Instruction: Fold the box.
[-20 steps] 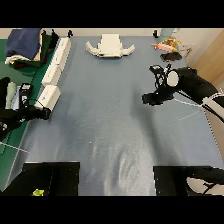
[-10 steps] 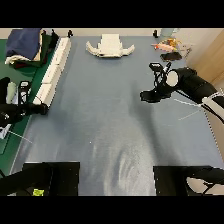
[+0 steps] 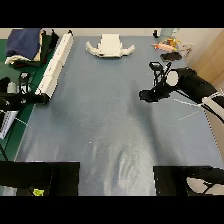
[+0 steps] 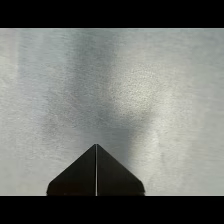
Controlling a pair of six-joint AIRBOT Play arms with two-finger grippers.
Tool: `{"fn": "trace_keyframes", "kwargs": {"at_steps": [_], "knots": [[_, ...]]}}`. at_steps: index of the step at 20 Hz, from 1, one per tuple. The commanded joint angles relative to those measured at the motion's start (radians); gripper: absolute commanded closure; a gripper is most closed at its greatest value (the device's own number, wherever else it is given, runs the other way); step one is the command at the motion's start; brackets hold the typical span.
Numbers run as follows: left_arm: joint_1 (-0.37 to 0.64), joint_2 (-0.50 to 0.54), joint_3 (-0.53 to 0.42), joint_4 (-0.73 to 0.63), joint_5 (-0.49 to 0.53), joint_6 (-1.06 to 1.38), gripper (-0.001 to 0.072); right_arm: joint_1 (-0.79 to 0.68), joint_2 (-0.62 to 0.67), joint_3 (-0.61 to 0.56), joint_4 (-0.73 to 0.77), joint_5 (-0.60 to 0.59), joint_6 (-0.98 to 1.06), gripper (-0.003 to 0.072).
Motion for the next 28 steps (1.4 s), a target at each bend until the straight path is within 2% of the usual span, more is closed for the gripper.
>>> {"fn": "trace_keyframes", "kwargs": {"at_steps": [1,7,28], "knots": [[-0.013,-0.069,0.051,-0.016,-0.019,0.006,0.019,0.0,-0.001,0.0,0.026,-0.002,0.005,0.068],[-0.014,-0.082,0.051,-0.015,0.061,0.006,0.019,0.0,-0.001,0.0,0.047,-0.002,0.005,0.068],[-0.016,-0.083,0.051,-0.019,0.035,-0.021,0.0189,0.0,-0.001,0.0,0.055,0.001,0.005,0.0679]]}}
